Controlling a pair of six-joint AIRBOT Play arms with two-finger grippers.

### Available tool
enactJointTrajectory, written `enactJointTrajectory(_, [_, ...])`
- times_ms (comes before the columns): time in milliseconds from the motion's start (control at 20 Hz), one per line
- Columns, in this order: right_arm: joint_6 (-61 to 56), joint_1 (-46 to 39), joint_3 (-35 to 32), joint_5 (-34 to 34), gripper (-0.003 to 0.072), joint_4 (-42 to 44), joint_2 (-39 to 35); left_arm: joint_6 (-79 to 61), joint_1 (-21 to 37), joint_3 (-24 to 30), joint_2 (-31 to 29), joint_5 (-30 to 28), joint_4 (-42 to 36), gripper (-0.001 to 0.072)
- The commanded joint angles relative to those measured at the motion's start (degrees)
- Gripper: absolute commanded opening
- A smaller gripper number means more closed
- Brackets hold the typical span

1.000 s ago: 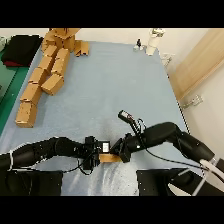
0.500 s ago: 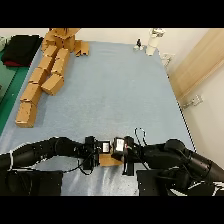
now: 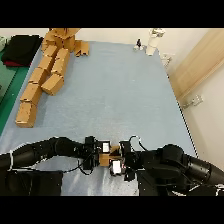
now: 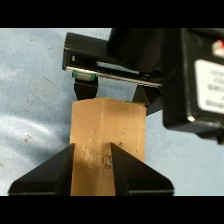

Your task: Fold the box.

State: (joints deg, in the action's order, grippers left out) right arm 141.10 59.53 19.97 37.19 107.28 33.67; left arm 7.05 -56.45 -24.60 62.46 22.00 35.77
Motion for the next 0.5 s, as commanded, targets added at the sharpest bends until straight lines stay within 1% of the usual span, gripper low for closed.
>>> enactJointTrajectory(0, [0.4, 0.6, 0.0, -1.9, 0.04, -7.1, -0.1, 0.0, 0.0, 0.0, 0.0, 0.0, 0.0, 0.0351])
enactJointTrajectory(50, [0.4, 0.6, 0.0, -1.8, 0.0493, -7.1, -0.1, 0.0, 0.0, 0.0, 0.0, 0.0, 0.0, 0.0351])
enactJointTrajectory(100, [0.4, 0.6, 0.0, -1.5, 0.0522, -7.1, -0.1, 0.0, 0.0, 0.0, 0.0, 0.0, 0.0, 0.0351])
enactJointTrajectory(250, [0.4, 0.6, -0.1, -1.6, 0.0522, -7.8, 0.0, 0.0, 0.0, 0.0, 0.0, 0.0, 0.0, 0.0351])
enactJointTrajectory(450, [-0.3, 0.6, 0.0, -2.6, 0.0522, -12.2, 1.4, 0.0, 0.0, 0.0, 0.0, 0.0, 0.0, 0.0351])
